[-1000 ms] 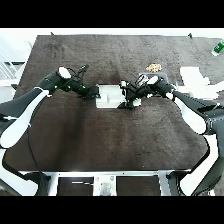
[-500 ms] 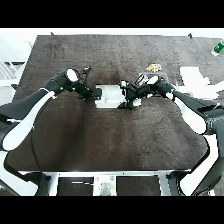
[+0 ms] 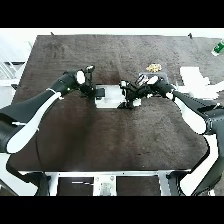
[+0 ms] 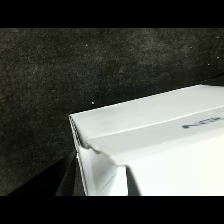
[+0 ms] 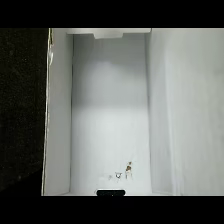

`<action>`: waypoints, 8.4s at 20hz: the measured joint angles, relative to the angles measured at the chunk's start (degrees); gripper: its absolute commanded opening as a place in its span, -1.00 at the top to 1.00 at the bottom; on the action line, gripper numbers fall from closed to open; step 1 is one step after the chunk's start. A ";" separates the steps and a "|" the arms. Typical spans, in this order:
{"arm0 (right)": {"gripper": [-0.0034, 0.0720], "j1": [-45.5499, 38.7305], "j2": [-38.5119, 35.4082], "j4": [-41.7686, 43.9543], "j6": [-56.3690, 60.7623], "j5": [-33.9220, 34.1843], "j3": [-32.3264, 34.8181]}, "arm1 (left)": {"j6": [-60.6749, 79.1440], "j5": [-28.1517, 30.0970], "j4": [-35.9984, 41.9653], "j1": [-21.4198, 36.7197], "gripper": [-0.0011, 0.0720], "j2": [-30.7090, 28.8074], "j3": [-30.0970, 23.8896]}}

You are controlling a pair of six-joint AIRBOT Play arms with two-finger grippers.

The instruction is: Fold the box and place the chain.

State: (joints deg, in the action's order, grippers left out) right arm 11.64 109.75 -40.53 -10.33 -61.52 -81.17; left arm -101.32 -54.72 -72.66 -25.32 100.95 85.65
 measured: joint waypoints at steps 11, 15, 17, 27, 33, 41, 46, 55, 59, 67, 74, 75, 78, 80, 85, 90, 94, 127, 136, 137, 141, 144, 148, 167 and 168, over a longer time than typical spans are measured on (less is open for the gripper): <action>-0.46 0.00 0.00 0.02 0.02 0.00 0.00 | -9.03 -5.99 -7.15 -1.42 -0.06 0.70 2.12; -0.45 0.00 0.00 0.04 0.07 0.00 0.00 | -10.71 -10.91 -9.31 -1.51 -0.06 3.21 7.06; -0.46 0.00 0.00 0.04 0.07 0.00 0.00 | -11.39 -12.33 -9.99 -1.84 -0.06 4.15 8.59; -0.46 0.00 0.00 0.02 -0.04 0.00 0.00 | -14.12 -13.38 -11.61 -3.41 -0.06 5.46 10.84; -0.46 0.00 0.00 0.00 -0.04 0.00 0.00 | -15.10 -16.02 -13.05 -4.13 -0.06 8.52 14.53; -0.45 0.00 0.00 0.02 0.00 0.00 0.00 | -16.59 -19.45 -15.21 -4.26 0.29 11.28 17.86; -0.46 0.07 0.02 0.15 0.04 0.04 0.00 | -18.08 -20.02 -16.11 -4.33 0.66 11.50 18.08; -0.46 0.00 0.00 0.04 0.07 0.09 0.00 | -18.67 -19.37 -18.21 -4.74 0.22 11.54 18.08; -0.45 -0.02 -0.04 -0.11 -0.17 0.02 0.00 | -17.64 -18.16 -17.79 -4.96 -0.22 10.93 18.14; -0.46 -0.02 -0.04 -0.09 -0.07 -0.02 0.00 | -14.64 -21.73 -18.53 -5.27 -0.26 4.72 17.33; -0.46 -0.02 -0.04 -0.04 -0.02 -0.02 0.00 | -13.88 -13.11 -19.89 -6.21 -0.23 -10.69 3.19; -0.46 -0.02 -0.04 -0.02 0.00 -0.02 0.00 | -13.84 -10.43 -19.98 -6.19 -0.23 -13.94 -0.39; -0.46 -0.02 -0.04 -0.02 0.00 -0.02 0.00 | -11.98 -1.97 -19.82 -4.72 -0.24 -22.34 -10.75; -0.45 -0.02 -0.04 -0.02 0.00 -0.02 0.00 | -8.22 3.17 -18.10 -2.54 -0.30 -26.08 -16.15; -0.46 -0.02 -0.04 0.00 0.00 -0.02 0.00 | 16.83 11.15 -2.05 6.82 -0.29 -29.35 -24.90; -0.45 -0.02 -0.04 0.00 0.00 -0.02 0.00 | 41.00 14.01 15.50 15.15 -0.29 -29.24 -27.87; -0.46 -0.02 -0.04 0.00 0.00 -0.02 0.00 | 47.65 15.30 20.55 17.00 -0.21 -29.07 -28.37; -0.46 -0.02 -0.04 0.00 -0.02 -0.02 0.00 | 117.85 -7.43 45.18 21.64 -1.00 4.50 -7.80; -0.46 -0.04 -0.04 0.00 0.00 0.00 0.00 | 116.74 -10.60 45.11 21.59 -0.77 8.68 -3.85; -0.46 -0.02 -0.04 0.00 0.00 -0.02 0.00 | 116.63 -11.41 45.05 21.59 -0.82 9.18 -3.34; -0.45 -0.02 -0.04 0.00 -0.02 -0.02 0.00 | 117.90 -14.12 44.35 21.59 -1.00 10.21 -2.38; -0.46 -0.02 -0.04 0.00 0.00 -0.02 0.00 | 118.73 -15.87 44.24 21.59 -1.00 10.45 -2.16; -0.46 -0.02 -0.04 0.00 -0.02 0.00 0.00 | 119.62 -16.83 44.28 21.59 -1.00 10.58 -2.16; -0.46 -0.11 -0.07 -0.13 -0.09 -0.07 0.00 | 125.74 -14.93 45.42 18.91 -1.00 10.86 -2.14; -0.46 -0.11 -0.09 -0.13 -0.09 -0.07 -0.02 | 125.42 -14.88 44.94 18.82 -1.00 10.86 -2.14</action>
State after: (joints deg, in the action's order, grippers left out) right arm 11.53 109.67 -40.66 -10.41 -61.58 -81.19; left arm 24.10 -69.60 -27.73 -6.50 111.81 83.50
